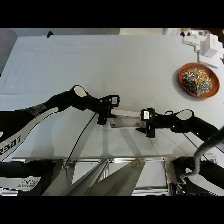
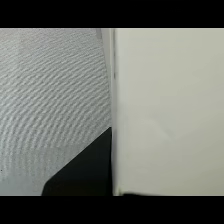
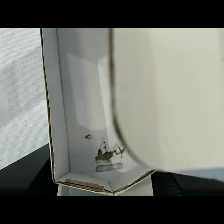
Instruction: Fold the box and place the chain.
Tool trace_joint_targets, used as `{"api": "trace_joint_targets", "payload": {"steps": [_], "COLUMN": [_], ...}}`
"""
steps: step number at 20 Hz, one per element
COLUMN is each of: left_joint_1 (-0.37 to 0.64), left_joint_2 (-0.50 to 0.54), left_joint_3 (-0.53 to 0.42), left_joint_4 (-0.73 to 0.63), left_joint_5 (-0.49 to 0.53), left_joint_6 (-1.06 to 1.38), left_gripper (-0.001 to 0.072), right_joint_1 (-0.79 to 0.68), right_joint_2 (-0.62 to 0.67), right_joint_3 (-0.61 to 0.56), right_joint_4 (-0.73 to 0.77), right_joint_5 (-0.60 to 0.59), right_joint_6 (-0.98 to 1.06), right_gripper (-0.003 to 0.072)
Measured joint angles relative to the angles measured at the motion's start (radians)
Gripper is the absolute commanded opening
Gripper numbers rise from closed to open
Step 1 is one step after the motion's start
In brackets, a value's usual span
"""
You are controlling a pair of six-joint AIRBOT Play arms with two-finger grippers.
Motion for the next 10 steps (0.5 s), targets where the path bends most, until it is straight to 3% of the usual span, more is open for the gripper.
{"api": "trace_joint_targets", "payload": {"steps": [1, 2, 3, 5, 10], "left_joint_1": [0.000, 0.000, 0.002, 0.002, 0.003], "left_joint_2": [0.000, 0.000, 0.003, 0.017, 0.094], "left_joint_3": [0.000, 0.000, 0.000, 0.000, 0.000], "left_joint_4": [0.001, 0.007, 0.009, 0.025, 0.185], "left_joint_5": [0.000, 0.006, 0.005, -0.010, -0.058], "left_joint_6": [0.001, 0.001, 0.001, -0.012, -0.180], "left_gripper": [0.0132, 0.0325, 0.0435, 0.0505, 0.0512], "right_joint_1": [0.000, 0.000, 0.000, 0.000, 0.000], "right_joint_2": [0.000, 0.000, 0.000, 0.000, 0.000], "right_joint_3": [0.000, 0.000, 0.000, 0.000, 0.000], "right_joint_4": [0.000, 0.000, -0.001, -0.003, -0.003], "right_joint_5": [0.000, 0.000, 0.000, 0.001, 0.002], "right_joint_6": [0.000, 0.000, -0.006, -0.006, -0.003], "right_gripper": [0.0336, 0.0336, 0.0336, 0.0336, 0.0336]}}
